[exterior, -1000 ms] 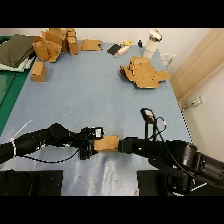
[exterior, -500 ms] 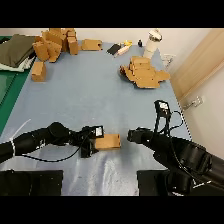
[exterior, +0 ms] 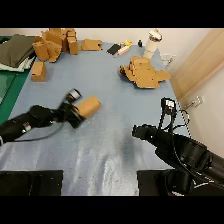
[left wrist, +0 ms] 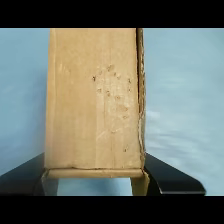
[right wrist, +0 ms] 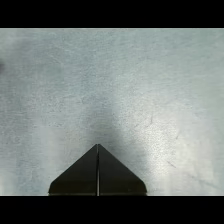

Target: Fold the box.

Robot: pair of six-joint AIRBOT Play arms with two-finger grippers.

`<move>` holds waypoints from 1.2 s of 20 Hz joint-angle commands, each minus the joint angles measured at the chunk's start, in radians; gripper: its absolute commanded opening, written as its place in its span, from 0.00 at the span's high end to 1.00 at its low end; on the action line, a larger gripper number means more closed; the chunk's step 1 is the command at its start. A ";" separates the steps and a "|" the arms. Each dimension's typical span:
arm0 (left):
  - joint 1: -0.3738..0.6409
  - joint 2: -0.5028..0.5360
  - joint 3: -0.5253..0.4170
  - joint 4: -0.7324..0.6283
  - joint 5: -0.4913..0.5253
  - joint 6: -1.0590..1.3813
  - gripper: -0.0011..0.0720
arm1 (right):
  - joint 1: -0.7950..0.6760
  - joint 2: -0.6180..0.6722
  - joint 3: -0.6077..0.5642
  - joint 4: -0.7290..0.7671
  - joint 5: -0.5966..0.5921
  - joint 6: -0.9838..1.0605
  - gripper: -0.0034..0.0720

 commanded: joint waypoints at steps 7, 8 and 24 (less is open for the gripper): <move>0.620 -0.086 0.091 0.106 0.067 -0.060 0.34 | -0.021 -0.055 0.000 -0.040 0.018 0.001 0.95; 0.624 -0.118 0.125 0.106 0.069 -0.090 0.34 | -0.027 -0.063 0.000 -0.040 0.032 0.002 0.95; 0.615 -0.521 0.525 0.193 0.003 -0.311 0.35 | -0.028 -0.104 0.001 -0.102 0.157 0.056 0.95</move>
